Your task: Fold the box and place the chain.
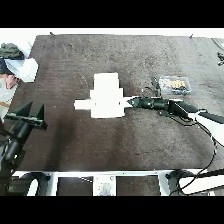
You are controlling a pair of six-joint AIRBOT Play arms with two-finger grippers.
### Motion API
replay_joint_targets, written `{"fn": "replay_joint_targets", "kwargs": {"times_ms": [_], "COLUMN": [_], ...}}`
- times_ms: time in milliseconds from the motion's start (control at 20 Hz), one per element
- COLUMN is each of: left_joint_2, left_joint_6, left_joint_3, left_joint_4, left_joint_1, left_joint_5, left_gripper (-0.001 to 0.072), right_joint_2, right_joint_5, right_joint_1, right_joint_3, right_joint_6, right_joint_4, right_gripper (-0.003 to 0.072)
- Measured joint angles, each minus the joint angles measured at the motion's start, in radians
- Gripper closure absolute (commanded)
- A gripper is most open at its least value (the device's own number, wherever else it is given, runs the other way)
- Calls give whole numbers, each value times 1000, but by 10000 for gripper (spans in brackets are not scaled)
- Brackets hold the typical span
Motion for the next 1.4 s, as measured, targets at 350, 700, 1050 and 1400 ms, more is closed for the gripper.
{"fn": "replay_joint_targets", "kwargs": {"times_ms": [350, 700, 1050, 1400], "left_joint_2": [-595, -1188, -1595, -1841], "left_joint_6": [29, -156, -562, -739], "left_joint_3": [344, 848, 1373, 1658], "left_joint_4": [10, 194, 473, 543], "left_joint_1": [0, -29, -104, -118], "left_joint_5": [-233, -552, -811, -1008], "left_gripper": [288, 288, 287, 288], "right_joint_2": [0, 0, 0, 0], "right_joint_5": [1, -59, -77, -88], "right_joint_1": [21, 55, 61, 61], "right_joint_3": [-2, -2, -2, -2], "right_joint_6": [-7, -27, -32, -34], "right_joint_4": [24, 26, 27, 26], "right_gripper": [694, 694, 694, 693]}}
